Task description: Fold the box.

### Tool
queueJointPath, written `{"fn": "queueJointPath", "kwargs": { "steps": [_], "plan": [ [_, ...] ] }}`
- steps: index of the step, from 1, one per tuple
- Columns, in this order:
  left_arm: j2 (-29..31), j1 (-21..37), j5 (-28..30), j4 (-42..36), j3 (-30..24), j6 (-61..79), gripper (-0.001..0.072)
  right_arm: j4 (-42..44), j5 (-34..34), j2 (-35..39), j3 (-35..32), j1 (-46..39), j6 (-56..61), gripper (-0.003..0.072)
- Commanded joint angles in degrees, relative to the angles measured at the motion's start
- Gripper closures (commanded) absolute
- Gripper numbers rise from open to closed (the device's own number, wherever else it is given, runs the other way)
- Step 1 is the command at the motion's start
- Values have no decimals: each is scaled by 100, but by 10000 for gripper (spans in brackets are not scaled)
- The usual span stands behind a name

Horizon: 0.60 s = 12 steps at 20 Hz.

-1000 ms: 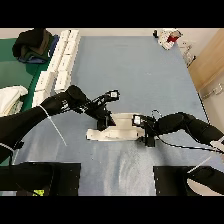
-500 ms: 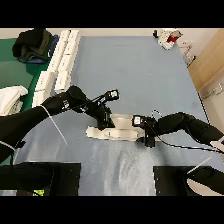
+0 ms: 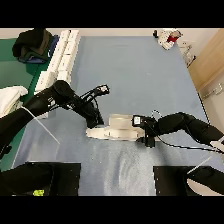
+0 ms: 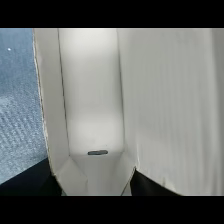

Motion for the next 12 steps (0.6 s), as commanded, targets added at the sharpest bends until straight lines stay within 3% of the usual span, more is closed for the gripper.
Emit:
{"fn": "queueJointPath", "kwargs": {
  "steps": [1,4,7,12],
  "plan": [
    [184,175,-883,289,2,-931,698,2,0,-2,4,2,2,177],
    [184,-101,-1298,223,-26,-1827,698,2,0,-2,4,2,2,177],
    [184,-509,-1224,-671,-17,-2269,698,2,0,-2,4,2,2,177],
    [74,-452,57,-1622,223,-2277,698,2,2,-2,4,2,0,177]
  ]
}}
